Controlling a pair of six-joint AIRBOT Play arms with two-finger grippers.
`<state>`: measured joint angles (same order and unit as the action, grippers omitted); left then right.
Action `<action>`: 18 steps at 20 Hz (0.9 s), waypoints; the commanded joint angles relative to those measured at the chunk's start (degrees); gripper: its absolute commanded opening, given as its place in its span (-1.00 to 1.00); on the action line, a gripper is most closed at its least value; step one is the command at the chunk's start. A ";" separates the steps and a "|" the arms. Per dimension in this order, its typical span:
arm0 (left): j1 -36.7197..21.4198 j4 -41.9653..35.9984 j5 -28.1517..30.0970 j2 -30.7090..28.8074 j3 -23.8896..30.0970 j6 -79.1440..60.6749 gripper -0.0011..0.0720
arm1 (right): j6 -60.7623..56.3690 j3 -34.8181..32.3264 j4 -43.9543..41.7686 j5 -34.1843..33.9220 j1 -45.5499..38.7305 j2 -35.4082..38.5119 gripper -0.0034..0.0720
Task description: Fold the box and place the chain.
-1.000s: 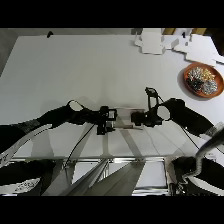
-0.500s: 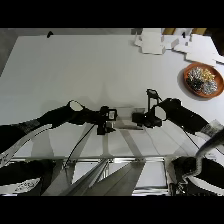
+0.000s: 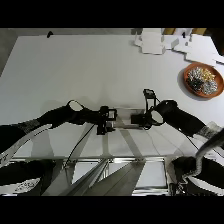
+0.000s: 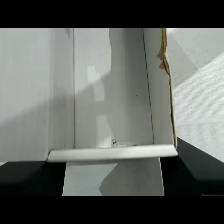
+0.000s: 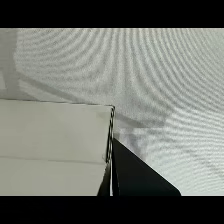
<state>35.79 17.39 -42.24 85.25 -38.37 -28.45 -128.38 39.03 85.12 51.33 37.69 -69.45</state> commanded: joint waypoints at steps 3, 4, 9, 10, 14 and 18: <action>0.02 0.07 0.02 0.02 0.02 -0.02 -0.22 | -0.17 0.07 1.44 1.64 0.22 -0.02 -0.85; 0.02 0.07 0.02 0.02 0.02 -0.02 -0.22 | -0.17 0.07 1.44 1.64 0.22 -0.02 -0.65; 0.02 0.07 0.00 0.02 0.02 -0.02 -0.22 | -0.15 0.07 1.44 1.66 0.22 0.17 -0.42; 0.02 0.07 0.00 0.02 0.02 -0.02 -0.22 | -0.15 0.07 1.44 1.66 0.22 0.59 -0.41; 0.02 0.07 0.02 0.02 0.02 -0.02 -0.22 | -0.13 0.07 1.66 1.77 0.22 3.87 -0.29; 0.02 0.09 0.00 0.02 0.02 -0.02 -0.22 | 2.97 0.04 1.66 2.25 0.22 4.02 0.04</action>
<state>35.81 17.45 -42.26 85.27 -38.37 -28.47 -127.55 39.09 86.74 53.28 37.87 -65.95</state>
